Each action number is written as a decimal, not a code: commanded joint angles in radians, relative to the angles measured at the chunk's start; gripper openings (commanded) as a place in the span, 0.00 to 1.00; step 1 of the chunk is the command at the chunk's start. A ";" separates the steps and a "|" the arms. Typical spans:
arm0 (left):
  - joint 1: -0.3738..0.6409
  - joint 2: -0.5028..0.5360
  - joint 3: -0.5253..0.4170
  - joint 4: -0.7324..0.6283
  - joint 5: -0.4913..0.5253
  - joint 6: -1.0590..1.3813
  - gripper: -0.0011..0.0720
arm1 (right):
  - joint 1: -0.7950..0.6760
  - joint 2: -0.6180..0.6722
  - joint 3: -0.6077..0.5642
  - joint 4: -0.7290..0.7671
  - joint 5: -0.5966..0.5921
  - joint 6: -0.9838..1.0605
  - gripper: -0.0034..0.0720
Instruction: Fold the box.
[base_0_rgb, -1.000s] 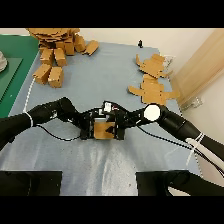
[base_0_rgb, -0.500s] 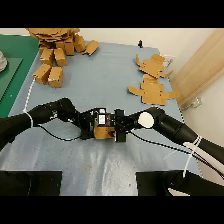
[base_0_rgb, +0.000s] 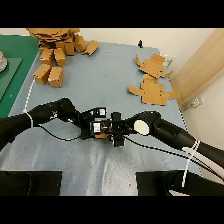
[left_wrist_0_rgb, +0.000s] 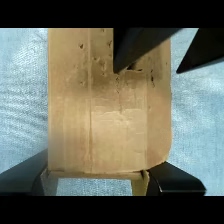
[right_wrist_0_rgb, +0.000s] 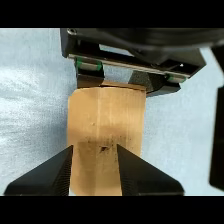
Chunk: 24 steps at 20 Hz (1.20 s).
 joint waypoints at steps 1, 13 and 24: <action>0.001 0.000 0.000 0.000 -0.002 0.000 0.67 | 0.017 -0.010 -0.002 -0.047 -0.023 0.013 0.60; 0.001 0.000 0.000 0.000 -0.002 0.000 0.67 | 0.040 -0.029 -0.002 -0.136 -0.035 0.079 0.33; 0.001 0.000 0.000 0.000 -0.006 0.000 0.67 | 0.077 0.016 0.000 -0.198 -0.037 0.148 0.25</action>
